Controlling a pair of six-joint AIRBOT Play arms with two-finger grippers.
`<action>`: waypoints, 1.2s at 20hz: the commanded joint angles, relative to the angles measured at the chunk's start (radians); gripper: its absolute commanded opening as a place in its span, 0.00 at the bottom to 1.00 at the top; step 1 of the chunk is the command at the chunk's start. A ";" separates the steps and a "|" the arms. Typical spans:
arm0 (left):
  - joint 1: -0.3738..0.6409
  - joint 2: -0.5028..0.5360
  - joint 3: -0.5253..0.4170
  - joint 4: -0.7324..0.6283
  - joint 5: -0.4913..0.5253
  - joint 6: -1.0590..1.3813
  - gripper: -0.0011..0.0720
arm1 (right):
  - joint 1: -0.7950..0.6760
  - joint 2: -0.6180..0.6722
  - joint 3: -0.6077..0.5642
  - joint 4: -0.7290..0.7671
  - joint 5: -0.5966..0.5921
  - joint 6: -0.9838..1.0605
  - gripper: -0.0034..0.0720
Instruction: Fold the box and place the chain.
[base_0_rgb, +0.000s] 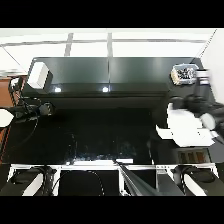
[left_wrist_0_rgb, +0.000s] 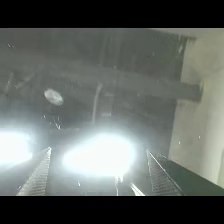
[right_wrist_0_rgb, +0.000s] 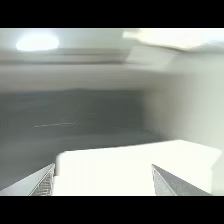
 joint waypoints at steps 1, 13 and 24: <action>0.000 -0.018 0.000 -0.019 -0.029 -0.001 0.97 | -0.516 -0.009 0.009 -0.135 0.034 0.178 0.98; 0.000 -0.018 0.000 -0.090 -0.028 0.003 0.96 | -0.928 -0.668 0.458 0.527 0.676 -1.031 0.97; 0.000 -0.018 0.000 -0.096 -0.059 0.038 0.96 | -0.763 -0.614 0.460 0.550 0.751 -1.043 0.06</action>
